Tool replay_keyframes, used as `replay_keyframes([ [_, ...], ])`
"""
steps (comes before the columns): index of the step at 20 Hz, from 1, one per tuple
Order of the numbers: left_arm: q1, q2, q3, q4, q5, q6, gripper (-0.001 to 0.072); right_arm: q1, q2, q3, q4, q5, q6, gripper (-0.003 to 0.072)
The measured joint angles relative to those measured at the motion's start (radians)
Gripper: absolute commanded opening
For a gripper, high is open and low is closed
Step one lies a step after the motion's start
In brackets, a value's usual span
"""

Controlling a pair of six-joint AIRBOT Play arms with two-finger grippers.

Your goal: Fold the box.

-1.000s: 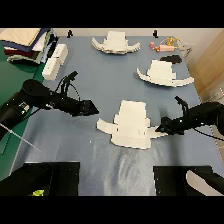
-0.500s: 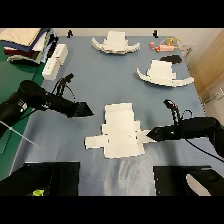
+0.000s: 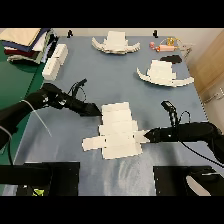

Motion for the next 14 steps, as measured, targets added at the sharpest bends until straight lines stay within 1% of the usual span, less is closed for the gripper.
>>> replay_keyframes([
  [1, -0.018, -0.034, 0.021, -0.011, -0.008, 0.021, 0.0633, 0.002, 0.000, -0.001, 0.000, 0.000, 0.006, 0.0001],
  [2, -0.034, -0.061, 0.043, -0.019, -0.019, 0.039, 0.0562, 0.004, 0.000, 0.000, 0.000, 0.003, 0.006, 0.0001],
  [3, -0.052, -0.089, 0.066, -0.024, -0.029, 0.053, 0.0453, 0.005, 0.000, 0.000, 0.000, 0.004, 0.009, 0.0002],
  [7, -0.109, -0.160, 0.141, -0.036, -0.104, 0.112, 0.0445, 0.008, 0.001, 0.000, 0.000, 0.007, 0.013, 0.0001],
  [8, -0.119, -0.168, 0.151, -0.037, -0.119, 0.124, 0.0392, 0.008, 0.001, -0.001, 0.000, 0.007, 0.013, 0.0002],
  [9, -0.125, -0.175, 0.158, -0.037, -0.135, 0.137, 0.0255, 0.008, 0.001, -0.001, 0.000, 0.007, 0.013, 0.0001],
  [11, -0.133, -0.182, 0.167, -0.037, -0.157, 0.159, 0.0033, 0.008, 0.001, -0.001, 0.000, 0.008, 0.013, 0.0002],
  [12, -0.136, -0.185, 0.170, -0.036, -0.163, 0.172, 0.0016, 0.008, 0.001, -0.001, 0.000, 0.008, 0.013, 0.0002],
  [14, -0.139, -0.188, 0.173, -0.037, -0.177, 0.195, 0.0016, 0.008, 0.001, -0.001, -0.001, 0.007, 0.013, 0.0002],
])
